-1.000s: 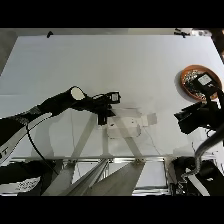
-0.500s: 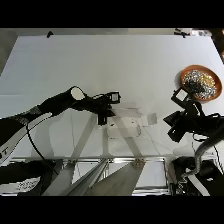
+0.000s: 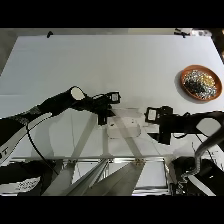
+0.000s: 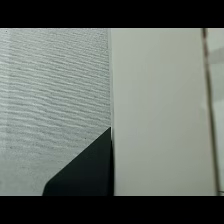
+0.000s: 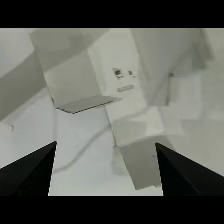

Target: Fold the box and place the chain.

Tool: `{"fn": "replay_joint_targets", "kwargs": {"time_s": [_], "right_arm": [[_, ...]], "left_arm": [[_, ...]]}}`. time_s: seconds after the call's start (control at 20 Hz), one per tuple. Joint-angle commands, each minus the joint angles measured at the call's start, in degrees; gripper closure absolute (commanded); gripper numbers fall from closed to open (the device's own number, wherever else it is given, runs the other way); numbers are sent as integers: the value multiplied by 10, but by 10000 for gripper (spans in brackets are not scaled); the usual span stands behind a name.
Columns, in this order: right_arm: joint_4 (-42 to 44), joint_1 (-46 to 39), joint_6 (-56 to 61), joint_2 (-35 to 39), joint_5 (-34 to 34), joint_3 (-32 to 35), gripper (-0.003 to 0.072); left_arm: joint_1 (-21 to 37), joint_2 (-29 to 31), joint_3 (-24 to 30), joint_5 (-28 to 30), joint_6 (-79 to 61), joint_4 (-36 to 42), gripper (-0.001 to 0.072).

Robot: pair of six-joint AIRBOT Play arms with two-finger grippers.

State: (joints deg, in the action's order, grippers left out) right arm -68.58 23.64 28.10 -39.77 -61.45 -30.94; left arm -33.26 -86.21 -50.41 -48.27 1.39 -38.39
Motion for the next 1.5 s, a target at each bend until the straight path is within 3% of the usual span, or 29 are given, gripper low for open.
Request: {"fn": "replay_joint_targets", "kwargs": {"time_s": [0.0, 0.15, 0.3, 0.4, 0.7, 1.2, 1.45], "right_arm": [[-28, 31, -48, -63, 17, 1, -15], [-35, 45, -46, -66, 99, 35, -19], [-33, 74, -46, -61, 195, 109, -19], [-30, 103, -46, -53, 217, 137, -19], [1, 144, 93, -54, 342, 142, -17], [3, 144, 101, -65, 372, 136, -16], [3, 135, 39, -65, 384, 131, -16]], "left_arm": [[0, 0, 0, 0, 0, 0, 698], [0, 0, 0, 0, 0, 0, 698], [0, 0, 0, 0, 0, 0, 698], [0, 0, 0, 0, 0, 0, 698], [0, 0, 0, 0, 0, 0, 698], [0, 0, 0, 0, 0, 0, 698], [0, 0, 0, 0, 0, 0, 698]]}}
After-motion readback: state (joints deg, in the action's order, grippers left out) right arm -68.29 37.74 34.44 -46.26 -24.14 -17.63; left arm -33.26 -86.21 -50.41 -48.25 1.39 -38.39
